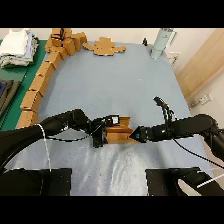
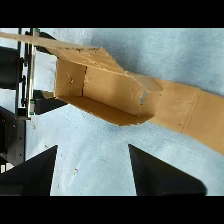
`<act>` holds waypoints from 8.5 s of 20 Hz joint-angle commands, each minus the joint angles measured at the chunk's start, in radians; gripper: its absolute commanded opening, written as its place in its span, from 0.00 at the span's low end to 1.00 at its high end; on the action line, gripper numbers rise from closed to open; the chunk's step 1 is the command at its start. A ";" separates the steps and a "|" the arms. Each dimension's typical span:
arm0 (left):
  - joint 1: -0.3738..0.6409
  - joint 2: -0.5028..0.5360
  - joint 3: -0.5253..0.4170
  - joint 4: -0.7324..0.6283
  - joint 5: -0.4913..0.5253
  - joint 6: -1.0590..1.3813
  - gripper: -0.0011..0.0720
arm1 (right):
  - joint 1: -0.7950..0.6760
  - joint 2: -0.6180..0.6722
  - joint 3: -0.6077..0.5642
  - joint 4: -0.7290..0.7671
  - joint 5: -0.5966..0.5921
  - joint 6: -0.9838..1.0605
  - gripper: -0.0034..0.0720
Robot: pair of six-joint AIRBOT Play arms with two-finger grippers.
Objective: Fold the box.
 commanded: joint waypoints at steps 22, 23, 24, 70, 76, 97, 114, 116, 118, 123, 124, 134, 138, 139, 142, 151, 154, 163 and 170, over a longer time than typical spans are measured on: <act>0.000 -0.013 0.000 0.011 -0.005 -0.006 0.73 | 0.046 -0.537 0.265 0.172 0.249 -0.294 0.05; 0.000 -0.013 0.000 0.011 -0.005 -0.006 0.73 | 0.047 -0.571 0.265 0.171 0.248 -0.315 0.05; 0.000 -0.013 0.000 0.011 -0.005 -0.006 0.73 | 0.047 -0.601 0.265 0.171 0.241 -0.335 0.05; 0.000 -0.013 0.000 0.011 -0.005 -0.006 0.73 | 0.166 -0.264 -0.005 -0.282 0.328 -1.249 0.91; 0.000 -0.013 0.000 0.011 -0.005 -0.006 0.73 | 0.166 -0.275 -0.005 -0.200 0.335 -1.303 0.41; 0.000 -0.013 0.000 0.011 -0.005 -0.006 0.73 | 0.232 -0.321 -0.003 -0.182 0.372 -1.240 0.76; 0.000 -0.013 0.000 0.011 -0.005 -0.006 0.73 | -0.045 -0.228 -0.027 -0.640 0.048 0.167 0.05; 0.000 -0.013 0.000 0.011 -0.005 -0.006 0.73 | -0.040 -0.256 -0.057 -0.470 0.084 0.059 0.05; 0.000 -0.013 0.000 0.011 -0.005 -0.006 0.73 | -0.040 -0.262 -0.070 -0.333 0.106 -0.025 0.05; 0.000 -0.013 0.000 0.011 -0.005 -0.006 0.73 | -0.040 -0.245 -0.069 -0.237 0.119 -0.106 0.05; 0.000 -0.013 0.000 0.011 -0.005 -0.006 0.73 | -0.040 -0.242 -0.069 -0.227 0.119 -0.110 0.05; 0.000 -0.013 0.000 0.011 -0.005 -0.006 0.73 | -0.040 -0.212 -0.066 -0.123 0.113 -0.143 0.05; 0.000 -0.013 0.000 0.011 -0.005 -0.006 0.73 | -0.040 -0.173 -0.066 -0.120 0.089 -0.143 0.05; 0.000 -0.013 0.000 0.011 -0.005 -0.006 0.73 | -0.040 -0.161 -0.066 -0.121 0.088 -0.143 0.05; 0.000 -0.013 0.000 0.011 -0.005 -0.006 0.73 | -0.040 -0.142 -0.066 -0.119 0.093 -0.143 0.05; 0.000 -0.013 0.000 0.011 -0.005 -0.006 0.73 | -0.040 -0.147 -0.055 -0.017 0.173 -0.196 0.36; 0.000 -0.013 0.000 0.011 -0.005 -0.006 0.73 | -0.040 -0.175 -0.051 -0.002 0.190 -0.196 0.54; 0.000 -0.013 0.000 0.011 -0.005 -0.006 0.73 | 0.090 -0.258 0.030 -0.082 0.240 -0.104 0.72; 0.000 -0.013 0.000 0.011 -0.005 -0.006 0.73 | 0.317 -0.381 0.156 -0.459 0.221 0.375 0.69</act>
